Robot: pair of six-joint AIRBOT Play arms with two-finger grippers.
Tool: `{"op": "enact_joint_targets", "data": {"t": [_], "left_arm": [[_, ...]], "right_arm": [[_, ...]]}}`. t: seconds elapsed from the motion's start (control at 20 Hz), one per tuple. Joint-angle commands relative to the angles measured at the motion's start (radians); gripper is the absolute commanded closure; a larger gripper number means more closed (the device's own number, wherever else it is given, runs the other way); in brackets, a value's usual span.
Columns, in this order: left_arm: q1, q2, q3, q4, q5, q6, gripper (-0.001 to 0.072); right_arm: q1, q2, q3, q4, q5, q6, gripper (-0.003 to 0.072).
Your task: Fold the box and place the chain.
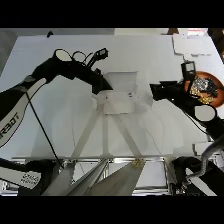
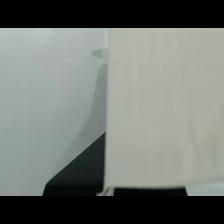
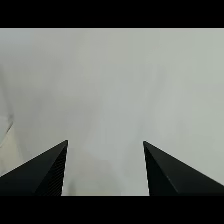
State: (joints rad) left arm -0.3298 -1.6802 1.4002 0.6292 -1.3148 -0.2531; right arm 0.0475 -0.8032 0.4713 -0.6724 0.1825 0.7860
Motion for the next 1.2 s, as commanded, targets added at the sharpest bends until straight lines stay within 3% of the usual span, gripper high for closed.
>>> {"op": "enact_joint_targets", "data": {"t": [0.0, 0.15, 0.3, 0.5, 0.65, 0.95, 1.15], "left_arm": [[0.004, 0.109, 0.000, 0.133, -0.204, -0.040, 0.0710], [0.004, 0.201, -0.025, 0.154, -0.223, -0.077, 0.0712], [0.007, 0.354, -0.127, 0.177, -0.174, -0.071, 0.0711], [0.025, 0.496, -0.306, 0.217, -0.029, -0.005, 0.0709], [0.056, 0.422, -0.384, 0.097, 0.037, 0.059, 0.0707], [0.050, 0.163, -0.387, -0.109, 0.220, 0.391, 0.0704], [0.051, 0.064, -0.387, -0.213, 0.266, 0.520, 0.0704]], "right_arm": [[0.000, 0.116, 0.000, -0.001, -0.061, 0.003, 0.0172], [0.000, 0.156, 0.000, -0.001, -0.056, 0.003, 0.0174], [0.000, 0.158, 0.000, -0.002, -0.042, 0.023, 0.0174], [0.000, 0.158, 0.000, -0.003, -0.010, 0.026, 0.0190], [0.000, 0.158, 0.000, -0.013, 0.032, 0.026, 0.0190], [0.000, 0.156, 0.000, -0.085, 0.095, 0.026, 0.0190], [0.000, 0.156, 0.000, -0.087, 0.098, 0.026, 0.0190]]}}
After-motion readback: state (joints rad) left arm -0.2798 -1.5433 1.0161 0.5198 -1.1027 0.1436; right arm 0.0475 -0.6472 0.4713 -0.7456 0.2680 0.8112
